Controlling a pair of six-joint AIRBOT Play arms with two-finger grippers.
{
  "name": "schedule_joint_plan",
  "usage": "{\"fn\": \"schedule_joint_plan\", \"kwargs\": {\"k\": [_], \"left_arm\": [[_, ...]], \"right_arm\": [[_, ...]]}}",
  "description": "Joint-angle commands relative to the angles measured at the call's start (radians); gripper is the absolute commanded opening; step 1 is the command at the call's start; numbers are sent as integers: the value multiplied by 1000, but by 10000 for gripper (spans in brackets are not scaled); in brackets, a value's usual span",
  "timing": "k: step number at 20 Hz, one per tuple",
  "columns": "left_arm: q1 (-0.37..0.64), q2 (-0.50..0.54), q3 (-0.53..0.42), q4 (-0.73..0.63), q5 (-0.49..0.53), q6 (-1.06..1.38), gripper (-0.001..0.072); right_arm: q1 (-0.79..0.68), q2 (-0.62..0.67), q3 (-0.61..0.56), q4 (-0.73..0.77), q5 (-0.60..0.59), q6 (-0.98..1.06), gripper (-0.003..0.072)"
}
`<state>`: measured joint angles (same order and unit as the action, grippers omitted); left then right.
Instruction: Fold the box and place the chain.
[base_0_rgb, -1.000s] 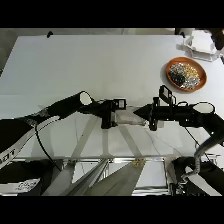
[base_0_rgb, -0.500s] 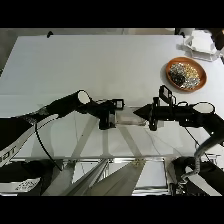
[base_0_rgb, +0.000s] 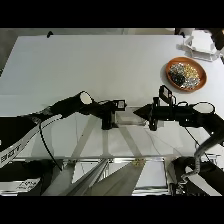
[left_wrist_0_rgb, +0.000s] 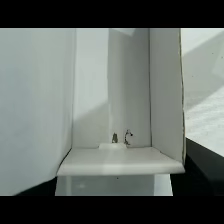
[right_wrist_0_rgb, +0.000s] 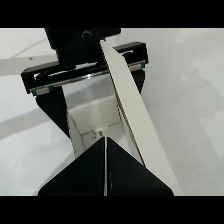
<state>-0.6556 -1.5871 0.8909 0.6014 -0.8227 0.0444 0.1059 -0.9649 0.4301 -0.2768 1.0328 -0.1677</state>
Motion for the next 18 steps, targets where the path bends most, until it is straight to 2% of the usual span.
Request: {"fn": "schedule_joint_plan", "kwargs": {"k": [1, 3, 5, 7, 9, 10, 13, 18], "left_arm": [[-1, -25, 0, -2, -20, -3, 607], [-1, -24, 0, -2, -20, -3, 602], [3, -24, 0, 2, -42, -3, 469], [4, -24, 0, 5, -61, -3, 453], [4, -24, 0, 5, -66, 2, 313], [4, -24, 0, 5, -66, 4, 272], [4, -24, 0, 5, -65, 4, 270], [1, -24, 0, 5, -67, -1, 270]], "right_arm": [[0, 1, 1, 0, -1, 0, 13], [0, 1, 1, 0, -1, 0, 13], [0, 1, 1, 0, -1, 0, 13], [0, 1, 1, 0, -1, 0, 13], [0, 1, 1, 0, -1, 0, 13], [0, 1, 1, 0, -1, 0, 13], [0, 1, 1, 0, -13, 0, 13], [0, 1, 1, 1, -127, 1, 13]]}}
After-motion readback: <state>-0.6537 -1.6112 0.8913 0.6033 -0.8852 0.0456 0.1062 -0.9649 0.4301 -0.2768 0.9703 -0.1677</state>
